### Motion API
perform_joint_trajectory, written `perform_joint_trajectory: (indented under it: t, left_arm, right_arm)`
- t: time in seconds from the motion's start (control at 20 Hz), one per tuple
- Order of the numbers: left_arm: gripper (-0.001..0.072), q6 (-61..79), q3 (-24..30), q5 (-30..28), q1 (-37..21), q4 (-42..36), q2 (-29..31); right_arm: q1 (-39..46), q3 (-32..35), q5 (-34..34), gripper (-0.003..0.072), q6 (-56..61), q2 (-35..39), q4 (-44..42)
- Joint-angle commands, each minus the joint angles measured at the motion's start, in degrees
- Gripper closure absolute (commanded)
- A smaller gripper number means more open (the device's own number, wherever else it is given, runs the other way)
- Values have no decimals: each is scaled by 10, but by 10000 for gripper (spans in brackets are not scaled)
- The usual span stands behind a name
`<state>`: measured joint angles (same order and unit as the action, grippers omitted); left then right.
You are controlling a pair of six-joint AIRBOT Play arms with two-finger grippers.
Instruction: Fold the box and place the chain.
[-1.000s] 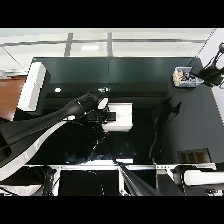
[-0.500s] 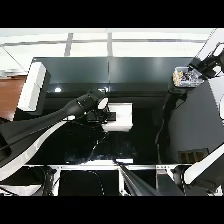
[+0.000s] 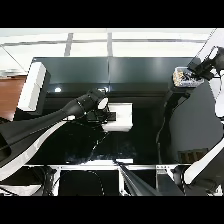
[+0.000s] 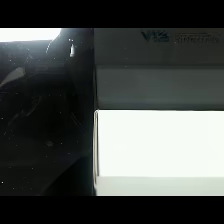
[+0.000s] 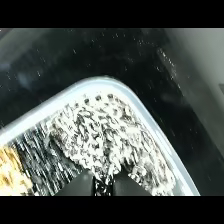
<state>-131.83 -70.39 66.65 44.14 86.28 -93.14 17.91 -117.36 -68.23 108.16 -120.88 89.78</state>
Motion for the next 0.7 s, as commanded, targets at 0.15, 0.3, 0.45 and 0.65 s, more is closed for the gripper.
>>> perform_joint_trajectory:
  t: [0.15, 0.3, 0.45, 0.65]
  left_arm:
    - [680, 0, 0, -1, 0, 0, 0]
    - [680, 0, 0, -1, 0, 0, 0]
    - [680, 0, 0, -5, 0, 0, 0]
    - [680, 0, 0, -5, 0, 1, 0]
  right_arm:
    - [-3, -1, -16, 671, -124, 124, -6]
    - [-3, -1, -19, 671, -144, 225, -16]
    - [-7, -1, -4, 671, -163, 319, -63]
    - [-20, -1, -11, 672, -195, 429, -173]
